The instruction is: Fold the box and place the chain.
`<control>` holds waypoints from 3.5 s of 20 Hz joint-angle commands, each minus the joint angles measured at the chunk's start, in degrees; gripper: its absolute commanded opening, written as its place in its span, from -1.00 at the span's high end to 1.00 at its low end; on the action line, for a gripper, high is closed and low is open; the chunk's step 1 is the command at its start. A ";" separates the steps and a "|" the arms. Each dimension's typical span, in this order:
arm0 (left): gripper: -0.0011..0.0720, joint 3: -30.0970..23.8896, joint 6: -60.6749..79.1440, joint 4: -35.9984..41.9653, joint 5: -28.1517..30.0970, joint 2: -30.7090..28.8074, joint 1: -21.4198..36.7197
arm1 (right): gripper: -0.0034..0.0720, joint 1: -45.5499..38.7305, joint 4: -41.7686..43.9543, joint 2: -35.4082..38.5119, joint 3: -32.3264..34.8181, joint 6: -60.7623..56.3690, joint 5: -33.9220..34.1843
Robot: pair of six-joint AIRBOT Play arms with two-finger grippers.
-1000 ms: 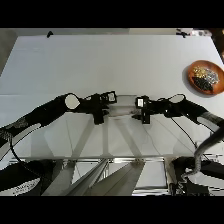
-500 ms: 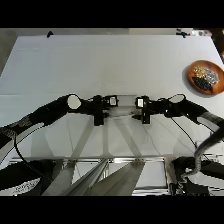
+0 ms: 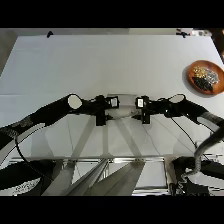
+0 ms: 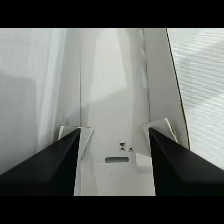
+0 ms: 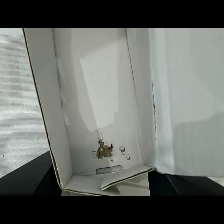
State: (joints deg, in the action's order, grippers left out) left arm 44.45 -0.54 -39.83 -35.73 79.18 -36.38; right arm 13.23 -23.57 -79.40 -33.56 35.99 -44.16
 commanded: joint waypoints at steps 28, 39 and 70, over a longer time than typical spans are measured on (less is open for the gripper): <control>0.95 -0.87 -72.02 -19.87 -23.85 -14.71 21.03 | -0.15 0.02 0.04 0.04 0.00 -0.09 0.04; 0.95 -0.85 -70.97 -8.68 -22.64 0.39 20.90 | -0.15 0.02 0.04 0.04 0.00 -0.09 0.02; 0.94 -0.85 -70.20 -8.50 -15.47 2.54 16.24 | -0.15 0.02 0.04 0.04 0.00 -0.09 0.02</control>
State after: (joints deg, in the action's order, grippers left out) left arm 43.62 -70.76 -48.56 -52.10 81.67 -19.62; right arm 13.26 -23.55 -79.40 -33.56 35.92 -44.12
